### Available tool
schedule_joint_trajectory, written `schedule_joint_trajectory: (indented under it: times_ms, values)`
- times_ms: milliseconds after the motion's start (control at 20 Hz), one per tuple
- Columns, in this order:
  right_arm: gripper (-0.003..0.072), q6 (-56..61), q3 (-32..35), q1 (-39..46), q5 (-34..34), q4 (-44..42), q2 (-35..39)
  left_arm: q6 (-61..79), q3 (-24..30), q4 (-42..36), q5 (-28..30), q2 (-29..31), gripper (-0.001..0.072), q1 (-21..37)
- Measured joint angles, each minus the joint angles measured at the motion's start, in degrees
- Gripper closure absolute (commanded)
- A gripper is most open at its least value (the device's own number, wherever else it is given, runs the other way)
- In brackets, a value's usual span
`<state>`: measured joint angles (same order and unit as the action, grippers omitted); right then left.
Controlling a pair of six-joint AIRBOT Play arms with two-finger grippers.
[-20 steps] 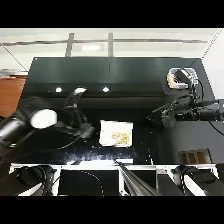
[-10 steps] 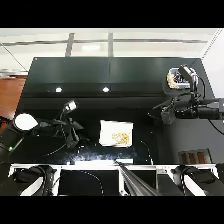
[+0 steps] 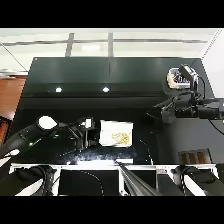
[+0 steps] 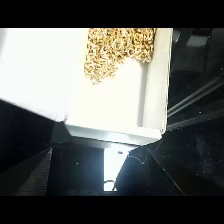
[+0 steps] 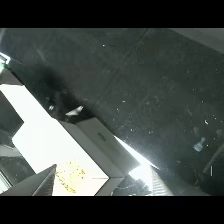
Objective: Fold the box and place the chain.
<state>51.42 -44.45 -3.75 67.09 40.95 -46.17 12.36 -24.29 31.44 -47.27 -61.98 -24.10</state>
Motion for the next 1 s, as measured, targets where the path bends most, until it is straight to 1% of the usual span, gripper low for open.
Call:
schedule_joint_trajectory:
  times_ms: [300, 600, 1000]
  values:
    - [-0.0018, 0.0, 0.0, -0.3, -0.8, 0.0, 0.0, 2.0, -0.4, -2.6, 0.2, -3.1, 0.0003, -1.3]
    - [-0.0018, 0.0, 0.0, -0.3, -1.0, 0.0, 0.0, 2.3, -0.6, -4.3, 0.8, -3.6, 0.0003, -4.2]
    - [-0.0018, 0.0, 0.0, -0.3, -1.0, 0.1, 0.0, -1.0, -0.6, -4.3, 1.7, -3.6, 0.0001, -5.2]
